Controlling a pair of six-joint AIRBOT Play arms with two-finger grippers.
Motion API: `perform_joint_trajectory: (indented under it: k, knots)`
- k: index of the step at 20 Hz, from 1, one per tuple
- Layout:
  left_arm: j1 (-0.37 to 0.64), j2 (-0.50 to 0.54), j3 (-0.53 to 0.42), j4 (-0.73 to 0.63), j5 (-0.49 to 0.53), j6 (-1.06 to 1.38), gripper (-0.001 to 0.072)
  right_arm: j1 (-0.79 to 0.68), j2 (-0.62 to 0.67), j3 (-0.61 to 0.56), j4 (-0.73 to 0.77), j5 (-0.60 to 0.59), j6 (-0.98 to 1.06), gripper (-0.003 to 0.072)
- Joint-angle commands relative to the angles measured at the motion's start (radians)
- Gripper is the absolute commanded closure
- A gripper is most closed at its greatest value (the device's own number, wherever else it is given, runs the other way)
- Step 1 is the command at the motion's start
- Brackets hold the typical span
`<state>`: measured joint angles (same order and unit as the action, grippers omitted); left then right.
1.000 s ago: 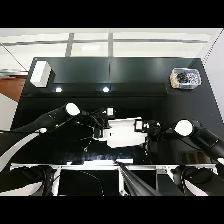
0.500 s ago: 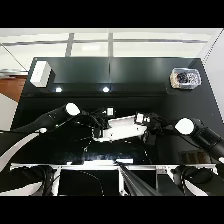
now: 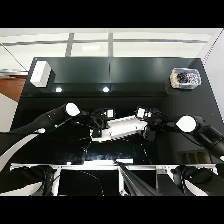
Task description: Fold the box and place the chain.
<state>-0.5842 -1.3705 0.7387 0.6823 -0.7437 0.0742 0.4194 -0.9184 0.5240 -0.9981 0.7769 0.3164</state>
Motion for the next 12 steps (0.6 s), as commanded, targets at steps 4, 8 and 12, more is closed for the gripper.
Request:
perform_joint_trajectory:
  k: [4, 8, 12]
  knots:
    - [-0.005, 0.014, 0.005, 0.072, -0.002, 0.003, 0.0679, -0.001, -0.008, 0.007, 0.019, 0.016, -0.074, -0.0011]
    - [-0.005, 0.014, 0.005, 0.072, -0.001, 0.003, 0.0680, -0.001, -0.050, 0.007, 0.083, -0.009, -0.218, -0.0011]
    - [-0.005, 0.014, 0.005, 0.072, -0.001, 0.003, 0.0679, -0.001, -0.074, 0.007, 0.189, -0.056, -0.304, -0.0011]
